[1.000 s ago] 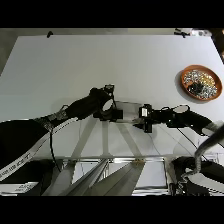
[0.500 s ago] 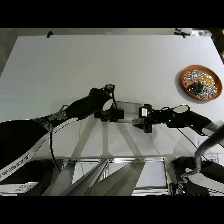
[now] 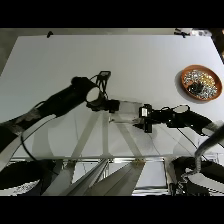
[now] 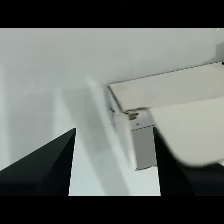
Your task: Fold the box and place the chain.
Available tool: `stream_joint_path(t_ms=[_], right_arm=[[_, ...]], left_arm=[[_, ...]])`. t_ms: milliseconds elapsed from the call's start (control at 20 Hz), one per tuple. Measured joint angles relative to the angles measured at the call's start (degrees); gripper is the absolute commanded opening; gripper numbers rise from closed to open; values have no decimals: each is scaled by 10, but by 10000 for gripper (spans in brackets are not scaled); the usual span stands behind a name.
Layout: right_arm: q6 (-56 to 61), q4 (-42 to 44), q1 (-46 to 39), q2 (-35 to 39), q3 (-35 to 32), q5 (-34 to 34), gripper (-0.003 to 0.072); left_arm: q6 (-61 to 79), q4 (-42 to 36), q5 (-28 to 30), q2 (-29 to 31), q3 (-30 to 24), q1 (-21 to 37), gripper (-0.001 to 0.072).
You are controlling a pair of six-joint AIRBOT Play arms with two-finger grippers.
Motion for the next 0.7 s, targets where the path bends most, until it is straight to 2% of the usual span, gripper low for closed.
stream_joint_path(t_ms=[150,250,400,500,700], right_arm=[[0,0,0,0,0,0,416],[0,0,0,0,0,0,416],[0,0,0,0,0,0,416],[0,0,0,0,0,0,416],[0,0,0,0,0,0,416]], left_arm=[[140,-2,-24,54,-19,47,536],[294,-16,-26,91,-49,84,536],[581,-85,-15,118,-105,144,536],[750,-145,-7,106,-130,176,700],[987,-257,3,41,-151,205,699]])
